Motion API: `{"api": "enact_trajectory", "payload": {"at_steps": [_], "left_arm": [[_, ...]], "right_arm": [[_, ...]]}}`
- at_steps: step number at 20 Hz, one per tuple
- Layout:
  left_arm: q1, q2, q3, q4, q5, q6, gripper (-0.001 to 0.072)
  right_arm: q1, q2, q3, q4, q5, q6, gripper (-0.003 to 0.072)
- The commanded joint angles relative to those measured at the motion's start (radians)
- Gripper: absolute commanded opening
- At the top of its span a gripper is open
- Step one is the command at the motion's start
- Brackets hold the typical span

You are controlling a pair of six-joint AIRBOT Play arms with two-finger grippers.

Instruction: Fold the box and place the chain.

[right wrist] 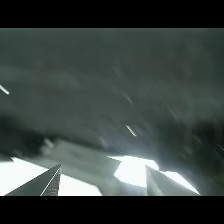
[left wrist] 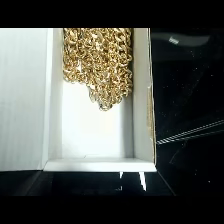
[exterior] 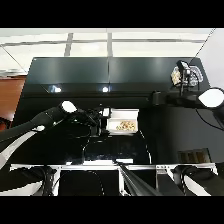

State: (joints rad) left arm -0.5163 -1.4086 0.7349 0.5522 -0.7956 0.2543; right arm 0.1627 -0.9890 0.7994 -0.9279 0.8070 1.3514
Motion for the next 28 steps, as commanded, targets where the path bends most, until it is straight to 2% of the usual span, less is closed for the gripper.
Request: {"api": "enact_trajectory", "payload": {"at_steps": [1, 5, 9, 12, 16, 22, 28], "left_arm": [[-0.001, 0.000, 0.001, 0.002, 0.002, 0.000, 0.0508], [-0.001, 0.000, 0.001, 0.002, 0.002, 0.000, 0.0507], [-0.001, 0.000, 0.001, 0.002, 0.002, 0.000, 0.0507], [-0.001, 0.000, 0.001, 0.002, 0.002, 0.000, 0.0508], [-0.001, 0.000, 0.001, 0.002, 0.002, 0.000, 0.0508], [-0.001, 0.000, 0.001, 0.002, 0.002, 0.000, 0.0507], [-0.001, 0.000, 0.001, 0.002, 0.002, 0.000, 0.0507]], "right_arm": [[0.046, -0.122, 0.000, 0.244, -0.115, -0.333, 0.0602], [0.135, -0.174, 0.002, 0.240, -0.049, -0.632, 0.0602], [0.143, -0.174, 0.035, 0.240, 0.136, -0.898, 0.0602], [0.143, -0.174, 0.034, 0.233, 0.209, -1.050, 0.0602], [0.169, -0.188, 0.031, 0.165, 0.209, -1.123, 0.0601], [0.233, -0.208, 0.008, 0.152, 0.200, -1.148, 0.0601], [0.232, -0.178, 0.010, 0.144, 0.255, -1.147, 0.0602]]}}
